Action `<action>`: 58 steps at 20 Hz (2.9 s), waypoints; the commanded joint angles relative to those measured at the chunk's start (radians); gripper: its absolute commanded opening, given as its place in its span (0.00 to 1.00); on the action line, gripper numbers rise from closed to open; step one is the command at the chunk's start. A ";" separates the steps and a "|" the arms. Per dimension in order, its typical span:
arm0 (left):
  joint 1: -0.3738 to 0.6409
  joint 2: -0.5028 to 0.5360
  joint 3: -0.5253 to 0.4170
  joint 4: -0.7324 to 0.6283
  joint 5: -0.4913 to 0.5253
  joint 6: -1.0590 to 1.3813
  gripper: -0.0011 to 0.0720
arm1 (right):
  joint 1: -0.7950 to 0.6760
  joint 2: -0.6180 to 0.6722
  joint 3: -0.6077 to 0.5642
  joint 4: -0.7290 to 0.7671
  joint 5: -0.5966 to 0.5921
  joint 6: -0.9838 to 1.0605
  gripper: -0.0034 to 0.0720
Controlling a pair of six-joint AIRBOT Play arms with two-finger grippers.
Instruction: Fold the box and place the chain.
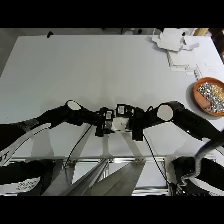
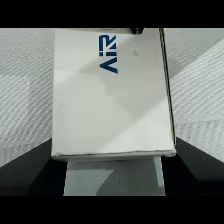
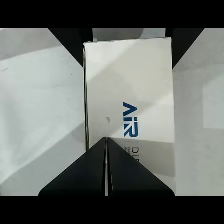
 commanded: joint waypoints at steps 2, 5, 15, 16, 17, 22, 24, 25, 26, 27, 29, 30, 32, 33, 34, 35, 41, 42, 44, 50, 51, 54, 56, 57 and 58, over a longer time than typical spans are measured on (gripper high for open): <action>0.001 0.001 0.001 -0.002 -0.001 0.000 0.51 | 0.000 0.032 0.015 -0.023 0.008 0.068 0.07; 0.001 0.001 0.001 -0.002 -0.001 0.000 0.51 | -0.009 0.105 0.071 -0.136 0.029 0.214 0.07; 0.001 0.001 0.001 -0.002 -0.002 0.000 0.51 | -0.549 0.209 0.080 -0.469 0.328 0.629 0.07; 0.001 0.001 0.001 -0.002 -0.001 0.000 0.51 | -0.589 0.209 0.076 -0.468 0.345 0.630 0.07; 0.001 0.001 0.001 -0.002 -0.001 0.000 0.51 | -0.616 0.209 0.076 -0.468 0.352 0.630 0.07; 0.001 0.000 0.001 -0.013 0.002 0.000 0.51 | -0.645 0.209 0.076 -0.463 0.368 0.629 0.07; 0.001 0.000 0.001 -0.013 -0.002 0.000 0.51 | -0.645 0.209 0.076 -0.463 0.368 0.629 0.07; 0.001 0.001 0.001 -0.013 -0.003 -0.001 0.51 | -0.645 0.209 0.076 -0.463 0.368 0.629 0.07; 0.001 0.001 0.001 -0.013 -0.002 -0.001 0.51 | -0.645 0.209 0.076 -0.463 0.368 0.629 0.07; 0.002 0.005 0.001 -0.014 -0.001 0.000 0.48 | -0.645 0.209 0.076 -0.463 0.368 0.629 0.07; 0.014 0.040 0.001 -0.008 0.000 -0.011 0.43 | -0.645 0.209 0.076 -0.463 0.368 0.629 0.07; 0.030 0.075 0.001 -0.005 0.002 -0.051 0.43 | -0.645 0.209 0.076 -0.463 0.368 0.629 0.07; 0.086 0.163 0.001 0.024 0.026 -0.160 0.44 | -0.645 0.209 0.076 -0.463 0.368 0.629 0.07; 0.130 0.215 0.001 0.058 0.042 -0.232 0.44 | -0.645 0.209 0.076 -0.463 0.368 0.629 0.07; 0.179 0.264 0.001 0.100 0.049 -0.314 0.44 | -0.645 0.209 0.076 -0.463 0.368 0.629 0.07; 0.233 0.312 0.001 0.150 0.050 -0.412 0.44 | -0.645 0.209 0.076 -0.463 0.368 0.629 0.07; 0.623 0.523 0.001 0.550 0.055 -0.933 0.44 | -0.645 0.209 0.076 -0.463 0.368 0.629 0.07; 0.688 0.533 0.001 0.613 0.055 -1.006 0.44 | -0.645 0.209 0.076 -0.463 0.368 0.629 0.07; 0.796 0.532 0.001 0.722 0.050 -1.152 0.44 | -0.645 0.209 0.076 -0.463 0.368 0.629 0.07; 0.920 0.530 0.001 0.997 -0.003 -1.466 0.49 | -0.645 0.209 0.076 -0.463 0.368 0.629 0.07; 0.919 0.530 0.001 1.010 -0.026 -1.482 0.48 | -0.645 0.209 0.076 -0.463 0.368 0.629 0.07; 0.919 0.530 -0.002 1.009 -0.093 -1.482 0.49 | -0.645 0.209 0.076 -0.463 0.368 0.629 0.07; 0.919 0.530 -0.014 1.009 -0.118 -1.484 0.62 | -0.645 0.209 0.076 -0.463 0.368 0.629 0.07; 0.919 0.530 -0.026 1.009 -0.126 -1.495 0.73 | -0.645 0.209 0.076 -0.464 0.368 0.629 0.07; 0.919 0.530 -0.039 1.009 -0.128 -1.511 0.83 | -0.645 0.209 0.076 -0.463 0.368 0.629 0.07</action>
